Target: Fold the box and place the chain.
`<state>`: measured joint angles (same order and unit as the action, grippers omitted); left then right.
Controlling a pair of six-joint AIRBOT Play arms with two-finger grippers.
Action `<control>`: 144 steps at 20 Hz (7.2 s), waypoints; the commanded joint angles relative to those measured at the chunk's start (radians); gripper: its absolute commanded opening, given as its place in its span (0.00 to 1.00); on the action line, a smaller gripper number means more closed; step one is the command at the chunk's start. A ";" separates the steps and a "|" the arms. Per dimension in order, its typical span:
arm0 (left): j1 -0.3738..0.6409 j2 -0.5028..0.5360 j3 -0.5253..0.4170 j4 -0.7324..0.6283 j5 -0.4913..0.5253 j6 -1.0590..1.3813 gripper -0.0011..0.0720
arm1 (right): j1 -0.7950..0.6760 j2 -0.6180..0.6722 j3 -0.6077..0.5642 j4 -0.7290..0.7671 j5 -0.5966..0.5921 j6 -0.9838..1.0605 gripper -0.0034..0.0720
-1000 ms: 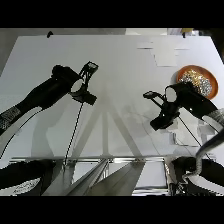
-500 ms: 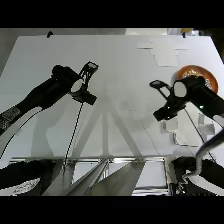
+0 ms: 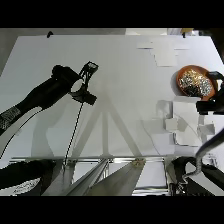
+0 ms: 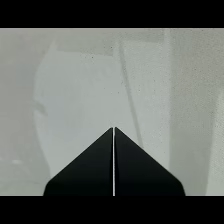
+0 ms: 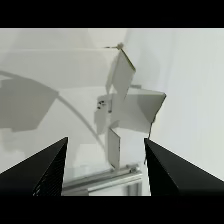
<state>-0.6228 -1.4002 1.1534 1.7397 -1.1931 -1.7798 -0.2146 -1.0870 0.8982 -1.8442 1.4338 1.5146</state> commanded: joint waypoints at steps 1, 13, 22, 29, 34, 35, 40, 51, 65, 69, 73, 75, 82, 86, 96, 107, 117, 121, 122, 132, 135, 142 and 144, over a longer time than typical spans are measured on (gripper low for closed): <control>-0.001 0.000 0.000 0.000 0.000 0.000 0.03 | -0.085 -0.042 -0.027 -0.045 0.034 -0.005 0.73; -0.001 0.000 0.000 0.000 0.000 0.000 0.03 | -0.085 -0.237 -0.079 -0.220 0.062 0.087 0.54; -0.001 0.000 0.000 0.000 0.000 0.000 0.03 | -0.014 -0.196 -0.080 -0.084 0.025 0.003 0.07; -0.001 0.000 0.000 0.000 0.000 0.000 0.03 | 0.187 0.107 -0.216 0.363 -0.251 -0.028 0.07; -0.001 0.000 0.000 -0.008 0.004 0.000 0.03 | 0.322 0.207 -0.391 0.483 -0.384 -0.027 0.07; -0.001 0.000 0.000 -0.019 0.007 0.000 0.03 | 0.347 0.207 -0.398 0.484 -0.397 -0.027 0.07; -0.002 0.000 0.000 -0.031 0.103 0.000 0.03 | 0.440 0.207 -0.401 0.491 -0.410 -0.023 0.07; 0.019 -0.014 0.000 -0.398 0.295 0.468 0.66 | 0.452 0.207 -0.401 0.492 -0.430 -0.023 0.07; 0.060 -0.194 0.000 -0.977 0.045 0.988 0.94 | 0.452 0.207 -0.401 0.492 -0.430 -0.023 0.07; 0.060 -0.250 0.000 -1.072 0.111 1.063 0.86 | 0.452 0.207 -0.401 0.492 -0.429 -0.023 0.07; 0.063 -0.249 0.000 -1.060 0.114 1.130 0.59 | 0.452 0.207 -0.401 0.492 -0.429 -0.023 0.07; 0.063 -0.249 0.000 -1.046 0.107 1.158 0.35 | 0.452 0.207 -0.401 0.492 -0.429 -0.023 0.07; 0.068 -0.248 0.000 -1.044 0.099 1.334 0.02 | 0.452 0.207 -0.397 0.528 -0.432 -0.037 0.11; 0.067 -0.215 0.000 -1.041 0.108 1.397 0.01 | 0.452 0.209 -0.292 0.564 -0.346 -0.116 0.47; -0.014 0.111 -0.335 -0.962 0.401 1.530 0.01 | 0.452 0.356 -0.152 0.566 -0.207 -0.247 0.47; -0.015 -0.033 -0.334 -1.104 0.465 1.801 0.02 | 0.452 0.355 -0.153 0.626 -0.214 -0.312 0.47; 0.013 -0.063 -0.262 -1.093 0.392 1.802 0.01 | 0.452 0.355 -0.153 0.621 -0.215 -0.346 0.47; 0.013 -0.109 -0.262 -1.091 0.376 1.802 0.01 | 0.452 0.355 -0.153 0.621 -0.215 -0.352 0.47; 0.013 -0.116 -0.262 -1.091 0.370 1.802 0.02 | 0.452 0.355 -0.153 0.621 -0.215 -0.369 0.47; 0.011 -0.118 -0.257 -1.065 0.368 1.801 0.01 | 0.452 0.350 -0.153 0.618 -0.217 -0.399 0.47; 0.010 -0.118 -0.251 -1.020 0.365 1.777 0.01 | 0.452 0.350 -0.153 0.618 -0.217 -0.412 0.47; 0.010 -0.117 -0.251 -1.006 0.377 1.778 0.03 | 0.452 0.350 -0.153 0.627 -0.214 -0.481 0.43; 0.010 -0.117 -0.251 -1.006 0.376 1.778 0.03 | 0.452 0.347 -0.153 0.671 -0.214 -0.544 0.36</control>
<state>-0.6125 -1.5177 0.9009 0.7261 -0.8207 -0.0010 0.2367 -0.7372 0.7448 -1.2133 1.2175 1.0447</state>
